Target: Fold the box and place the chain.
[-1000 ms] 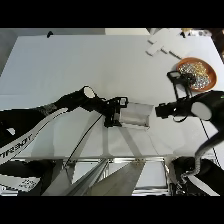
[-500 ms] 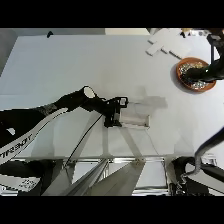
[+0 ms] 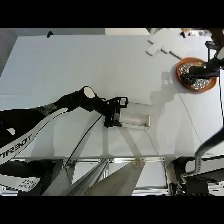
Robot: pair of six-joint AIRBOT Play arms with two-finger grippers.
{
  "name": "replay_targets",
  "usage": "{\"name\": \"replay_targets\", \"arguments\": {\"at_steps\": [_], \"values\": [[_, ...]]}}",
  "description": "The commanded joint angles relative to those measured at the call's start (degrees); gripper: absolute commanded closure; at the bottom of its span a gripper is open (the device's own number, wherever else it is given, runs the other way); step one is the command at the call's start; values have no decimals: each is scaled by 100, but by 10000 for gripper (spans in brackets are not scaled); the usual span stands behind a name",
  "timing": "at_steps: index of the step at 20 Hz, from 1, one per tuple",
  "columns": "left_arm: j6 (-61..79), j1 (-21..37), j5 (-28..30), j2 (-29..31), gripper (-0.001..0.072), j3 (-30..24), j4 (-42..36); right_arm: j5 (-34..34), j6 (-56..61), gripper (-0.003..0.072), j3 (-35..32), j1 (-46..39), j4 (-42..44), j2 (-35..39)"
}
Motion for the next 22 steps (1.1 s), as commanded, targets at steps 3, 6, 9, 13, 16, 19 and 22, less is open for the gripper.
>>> {"name": "replay_targets", "arguments": {"at_steps": [3,6,9,13,16,19,22], "values": [[2,0,2,2,539,0,0,-417,-197,432,105,-28,98,-393],[2,0,0,2,539,0,0,-422,-236,432,105,-28,103,-520],[2,0,0,2,539,0,0,-481,-249,433,105,-28,103,-605],[2,0,0,2,539,2,0,-400,-249,546,105,-28,101,-704],[2,0,0,2,539,0,0,-435,-319,665,107,-28,96,-669],[2,0,0,2,539,0,0,-437,-382,665,107,-28,66,-487],[2,0,2,2,539,0,0,-407,-400,666,107,-28,61,-122]]}}
